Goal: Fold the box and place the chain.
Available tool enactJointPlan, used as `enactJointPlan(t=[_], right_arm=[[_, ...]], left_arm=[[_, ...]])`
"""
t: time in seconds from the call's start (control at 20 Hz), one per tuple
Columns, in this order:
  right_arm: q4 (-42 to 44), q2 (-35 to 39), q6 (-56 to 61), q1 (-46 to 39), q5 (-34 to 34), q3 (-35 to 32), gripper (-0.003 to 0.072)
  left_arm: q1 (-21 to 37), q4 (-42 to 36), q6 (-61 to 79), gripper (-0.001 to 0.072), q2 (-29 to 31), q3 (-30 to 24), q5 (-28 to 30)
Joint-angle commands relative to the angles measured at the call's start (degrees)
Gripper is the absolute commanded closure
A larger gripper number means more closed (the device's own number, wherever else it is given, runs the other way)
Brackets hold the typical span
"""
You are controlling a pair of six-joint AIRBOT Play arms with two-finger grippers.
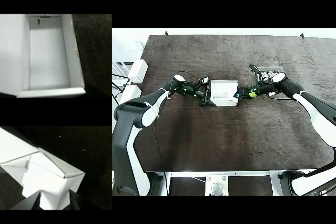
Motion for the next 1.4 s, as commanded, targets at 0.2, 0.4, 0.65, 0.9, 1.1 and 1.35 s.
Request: enactJointPlan(t=[0.2,0.4,0.65,0.9,1.1,1.35], right_arm=[[-9.97,-0.04,8.59,3.87,-2.75,3.10,0.0251],[-22.18,-0.39,19.89,6.60,-2.69,5.79,0.0240],[-26.08,-3.58,25.14,9.25,-0.85,10.16,0.0240],[-41.29,-4.85,36.50,12.41,5.66,15.52,0.0240],[-44.96,-8.15,40.02,13.27,12.35,21.27,0.0240],[-47.60,-12.46,42.21,15.04,18.01,28.70,0.0241]], left_arm=[[0.07,0.00,-0.02,0.0252,0.00,0.04,0.00],[0.07,0.00,-0.02,0.0252,0.00,0.04,0.00],[0.07,0.00,-0.02,0.0252,0.00,0.04,0.00],[0.07,0.00,-0.04,0.0252,0.00,0.04,0.00],[0.07,0.00,-0.04,0.0252,0.00,0.04,0.02],[0.07,0.00,-0.02,0.0252,0.00,0.04,0.02]])
